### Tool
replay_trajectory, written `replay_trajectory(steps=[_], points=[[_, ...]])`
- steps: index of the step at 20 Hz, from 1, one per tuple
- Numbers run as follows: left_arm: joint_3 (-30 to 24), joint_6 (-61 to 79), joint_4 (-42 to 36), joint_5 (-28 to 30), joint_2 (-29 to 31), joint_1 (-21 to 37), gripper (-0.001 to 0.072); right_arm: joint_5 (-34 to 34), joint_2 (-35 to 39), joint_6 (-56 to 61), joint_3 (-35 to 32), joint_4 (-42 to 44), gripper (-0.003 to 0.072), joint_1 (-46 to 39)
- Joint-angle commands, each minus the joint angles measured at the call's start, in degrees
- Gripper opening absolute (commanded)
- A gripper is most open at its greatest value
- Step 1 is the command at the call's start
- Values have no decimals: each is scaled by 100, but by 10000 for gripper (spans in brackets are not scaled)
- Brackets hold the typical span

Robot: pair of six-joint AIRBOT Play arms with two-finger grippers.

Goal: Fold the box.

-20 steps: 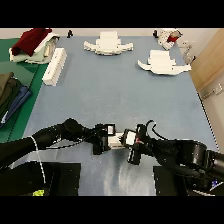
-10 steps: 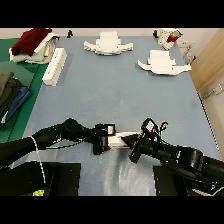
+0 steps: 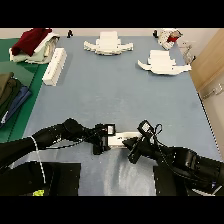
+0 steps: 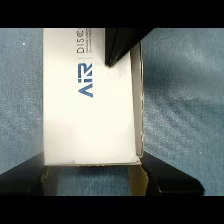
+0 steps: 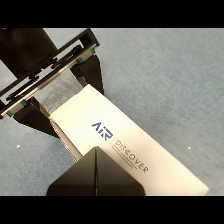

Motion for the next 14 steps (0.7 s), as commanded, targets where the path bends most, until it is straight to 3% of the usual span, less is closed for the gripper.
replay_trajectory(steps=[1,14], points=[[4,0,0,-2,-2,4,478,-223,-229,2,-13,63,4,13],[4,0,2,-2,-2,4,479,-321,13,-2,105,-162,5,11]])
